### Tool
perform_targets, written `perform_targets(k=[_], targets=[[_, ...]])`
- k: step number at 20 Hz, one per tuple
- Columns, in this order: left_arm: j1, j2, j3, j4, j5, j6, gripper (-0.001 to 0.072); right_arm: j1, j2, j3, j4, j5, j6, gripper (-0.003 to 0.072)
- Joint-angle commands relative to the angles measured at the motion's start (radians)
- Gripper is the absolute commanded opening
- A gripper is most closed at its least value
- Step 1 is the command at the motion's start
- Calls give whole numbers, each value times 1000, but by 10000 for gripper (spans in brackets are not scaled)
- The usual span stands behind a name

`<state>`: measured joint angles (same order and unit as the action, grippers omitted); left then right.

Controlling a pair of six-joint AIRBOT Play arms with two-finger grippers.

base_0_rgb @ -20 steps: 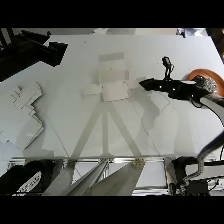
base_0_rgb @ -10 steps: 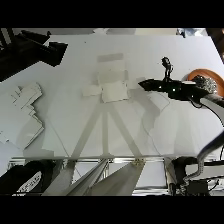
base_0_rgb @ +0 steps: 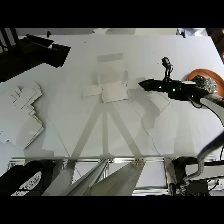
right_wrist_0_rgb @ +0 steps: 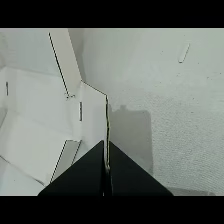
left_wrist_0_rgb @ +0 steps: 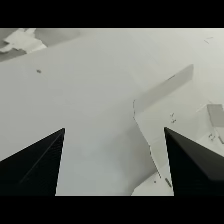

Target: Fold the box and place the chain.

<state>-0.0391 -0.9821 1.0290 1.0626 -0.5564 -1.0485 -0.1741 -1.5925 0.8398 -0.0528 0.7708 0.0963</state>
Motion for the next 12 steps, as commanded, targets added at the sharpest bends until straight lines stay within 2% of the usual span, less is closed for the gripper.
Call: perform_targets(k=[1,2,4,7,9,12], targets=[[4,-124,40,-9,-90,-1,696,-1,0,0,0,0,0,15],[8,-189,82,-23,-137,8,696,-1,0,0,0,0,0,15],[34,-351,207,-134,-261,39,699,-1,0,0,0,0,0,15],[71,-611,422,-253,-492,59,700,-1,0,0,0,0,0,15],[72,-743,517,-266,-547,69,701,-1,0,0,0,0,0,15],[61,-874,607,-356,-545,110,701,-1,0,0,0,0,0,15]])
